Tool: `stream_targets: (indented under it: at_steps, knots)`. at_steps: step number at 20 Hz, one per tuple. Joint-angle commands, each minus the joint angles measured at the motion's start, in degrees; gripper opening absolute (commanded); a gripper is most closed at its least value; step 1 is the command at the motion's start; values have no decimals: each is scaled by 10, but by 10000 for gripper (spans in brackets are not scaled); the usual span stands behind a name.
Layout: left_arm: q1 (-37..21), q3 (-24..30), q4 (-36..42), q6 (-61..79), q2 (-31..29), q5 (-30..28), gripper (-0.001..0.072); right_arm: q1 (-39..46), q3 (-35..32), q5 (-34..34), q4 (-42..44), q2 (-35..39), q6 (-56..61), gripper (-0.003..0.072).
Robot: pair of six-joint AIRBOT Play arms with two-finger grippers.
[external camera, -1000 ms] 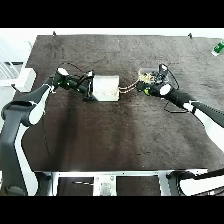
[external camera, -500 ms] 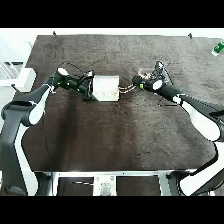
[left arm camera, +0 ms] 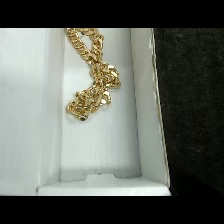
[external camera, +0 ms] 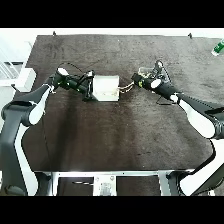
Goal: Fold the box and place the chain.
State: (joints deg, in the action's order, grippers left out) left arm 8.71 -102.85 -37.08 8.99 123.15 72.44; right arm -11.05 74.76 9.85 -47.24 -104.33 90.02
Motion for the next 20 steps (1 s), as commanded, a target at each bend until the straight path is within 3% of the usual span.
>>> stream_targets:
  at_steps: [1, 10, 20]
  knots:
    - [0, 0, 0, 0, 0, 0, 488, -14, 1, 34, 1, 42, -19, 7]
    - [0, 0, 0, 0, 0, 0, 489, -115, 1, 98, -78, 233, -67, 6]
    - [0, 0, 0, 0, 0, 0, 488, -158, -3, 119, -94, 244, -66, 7]
